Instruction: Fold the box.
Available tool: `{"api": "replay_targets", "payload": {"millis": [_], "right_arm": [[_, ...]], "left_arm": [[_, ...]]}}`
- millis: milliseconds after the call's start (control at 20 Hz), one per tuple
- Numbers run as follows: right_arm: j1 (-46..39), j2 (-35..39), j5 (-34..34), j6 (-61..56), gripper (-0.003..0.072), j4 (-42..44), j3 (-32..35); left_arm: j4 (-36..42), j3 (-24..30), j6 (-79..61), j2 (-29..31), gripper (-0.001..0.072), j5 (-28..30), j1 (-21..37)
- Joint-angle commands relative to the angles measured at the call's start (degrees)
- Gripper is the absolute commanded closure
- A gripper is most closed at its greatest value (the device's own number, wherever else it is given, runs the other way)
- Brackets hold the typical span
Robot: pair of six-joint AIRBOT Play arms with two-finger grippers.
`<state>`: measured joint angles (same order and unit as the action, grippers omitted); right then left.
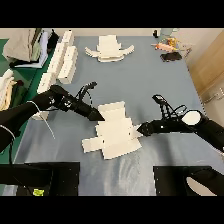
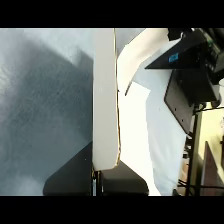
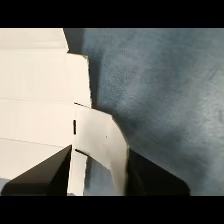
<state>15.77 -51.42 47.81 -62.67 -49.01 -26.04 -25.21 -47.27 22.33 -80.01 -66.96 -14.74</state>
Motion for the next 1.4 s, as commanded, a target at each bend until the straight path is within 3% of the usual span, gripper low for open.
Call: {"api": "replay_targets", "payload": {"millis": [0,200,350,400,500,550,600,800,1100,1350], "right_arm": [[-1.3,0.1,-1.4,-6.3,0.0226,-5.9,-3.5],[-2.6,0.1,-1.2,-20.9,0.0226,-19.1,-12.1],[-2.6,0.1,0.6,-22.5,0.0286,-17.6,-17.9],[-2.6,0.1,1.5,-22.5,0.0336,-15.1,-19.2],[-2.5,0.1,4.7,-22.4,0.0573,-11.3,-20.1],[-2.1,0.0,7.1,-22.4,0.0655,-10.9,-20.1],[-1.2,-0.1,9.7,-22.4,0.0676,-11.2,-19.9],[3.6,-0.2,10.7,-22.9,0.0683,-13.2,-15.5],[4.2,-3.5,3.3,-25.4,0.0683,-16.8,-7.0],[4.2,-5.7,-2.2,-25.4,0.0683,-17.9,-5.9]], "left_arm": [[2.1,0.0,-6.6,1.7,0.0699,3.9,-1.0],[0.3,0.2,-17.2,7.9,0.0699,15.8,-7.4],[0.3,2.1,-22.9,11.2,0.0699,20.9,-10.8],[0.3,3.0,-24.7,12.1,0.0699,21.5,-11.3],[1.0,4.9,-27.7,14.2,0.0699,21.6,-11.7],[1.4,5.9,-29.6,15.4,0.0699,21.9,-11.7],[1.9,6.8,-31.1,16.3,0.0699,22.7,-11.7],[3.1,8.9,-34.3,16.9,0.0699,24.9,-11.7],[6.2,9.6,-36.7,16.9,0.0699,24.5,-11.7],[6.2,9.6,-37.2,16.9,0.0699,25.1,-14.7]]}}
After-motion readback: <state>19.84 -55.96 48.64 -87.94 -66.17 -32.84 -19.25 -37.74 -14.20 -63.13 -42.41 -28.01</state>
